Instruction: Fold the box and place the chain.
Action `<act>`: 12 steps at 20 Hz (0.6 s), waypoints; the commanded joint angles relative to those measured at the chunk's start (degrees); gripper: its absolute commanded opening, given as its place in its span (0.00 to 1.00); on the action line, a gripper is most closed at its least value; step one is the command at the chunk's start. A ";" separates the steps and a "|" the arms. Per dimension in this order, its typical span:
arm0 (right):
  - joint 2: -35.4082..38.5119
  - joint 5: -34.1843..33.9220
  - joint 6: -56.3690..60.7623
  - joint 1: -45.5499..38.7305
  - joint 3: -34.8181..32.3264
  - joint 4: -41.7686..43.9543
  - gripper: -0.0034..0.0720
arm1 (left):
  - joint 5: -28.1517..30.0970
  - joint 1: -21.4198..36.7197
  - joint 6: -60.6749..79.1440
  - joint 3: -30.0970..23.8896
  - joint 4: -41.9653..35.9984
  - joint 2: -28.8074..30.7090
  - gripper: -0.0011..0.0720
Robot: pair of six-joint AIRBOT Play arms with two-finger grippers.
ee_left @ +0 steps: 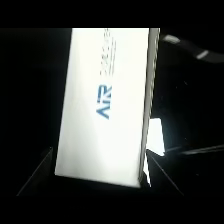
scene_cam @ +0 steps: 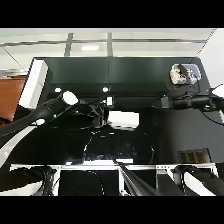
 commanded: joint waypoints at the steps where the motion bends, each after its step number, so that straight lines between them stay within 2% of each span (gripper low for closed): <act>1: 0.74 2.47 0.39 -3.50 0.28 -2.21 0.06 | -2.95 -0.79 -0.15 3.54 -3.85 0.83 1.00; 4: 0.74 1.33 0.39 -3.48 0.28 -2.32 0.06 | -2.16 -3.37 -0.11 5.29 -9.70 -1.66 0.99; 8: 0.72 1.27 0.37 -3.48 0.26 -2.36 0.06 | -2.29 -5.90 -0.33 9.27 -9.66 -7.15 0.99; 12: 0.72 1.29 0.35 -3.48 0.26 -2.38 0.06 | -3.72 -5.66 -6.84 12.92 -9.62 -11.50 0.99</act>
